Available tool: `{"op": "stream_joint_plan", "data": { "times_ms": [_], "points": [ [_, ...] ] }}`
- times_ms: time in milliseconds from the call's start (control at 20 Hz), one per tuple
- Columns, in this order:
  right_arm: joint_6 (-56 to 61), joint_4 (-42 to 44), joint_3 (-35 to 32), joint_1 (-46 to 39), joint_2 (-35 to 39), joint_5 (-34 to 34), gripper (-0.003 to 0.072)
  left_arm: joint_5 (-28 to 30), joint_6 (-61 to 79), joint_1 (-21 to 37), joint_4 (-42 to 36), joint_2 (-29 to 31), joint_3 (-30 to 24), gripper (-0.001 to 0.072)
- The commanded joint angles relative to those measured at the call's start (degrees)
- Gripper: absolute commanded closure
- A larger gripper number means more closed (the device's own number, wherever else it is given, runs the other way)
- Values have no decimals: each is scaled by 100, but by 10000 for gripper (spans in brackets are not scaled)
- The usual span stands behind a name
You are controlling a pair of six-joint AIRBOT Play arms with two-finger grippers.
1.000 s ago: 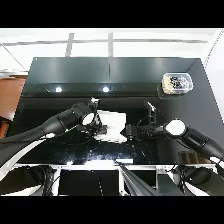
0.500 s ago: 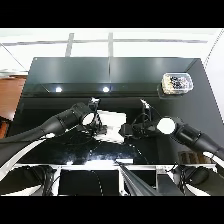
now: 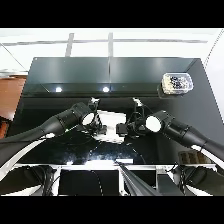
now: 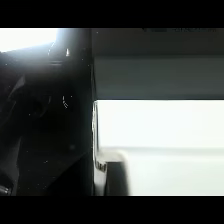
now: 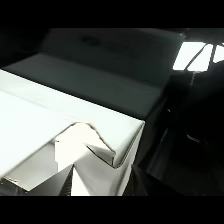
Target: Fold the box and place the chain.
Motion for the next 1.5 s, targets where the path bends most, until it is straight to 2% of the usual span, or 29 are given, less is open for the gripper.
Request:
{"op": "stream_joint_plan", "data": {
  "times_ms": [0,200,300,500,600,850,900,1100,1450],
  "points": [
    [520,-404,107,79,-74,249,273,-4,2,0,0,-4,-2,682],
    [817,-651,168,92,-146,481,273,-4,2,0,0,-4,-2,682],
    [859,-837,385,203,-315,625,311,15,2,0,0,-4,-2,682],
    [1290,-1145,675,367,-599,1016,312,26,2,0,2,-4,-2,682],
    [1320,-1150,743,461,-682,1016,372,28,2,0,2,-4,-2,682],
    [1650,-1303,990,656,-907,1040,387,24,2,0,0,-4,-2,682],
    [1700,-1355,1005,664,-909,1056,454,24,2,0,0,-4,-2,681],
    [1851,-1591,1132,673,-909,1403,454,37,2,0,2,-4,-2,682],
    [2194,-1851,1340,675,-1045,1517,475,42,2,0,0,-4,-2,682]
  ]
}}
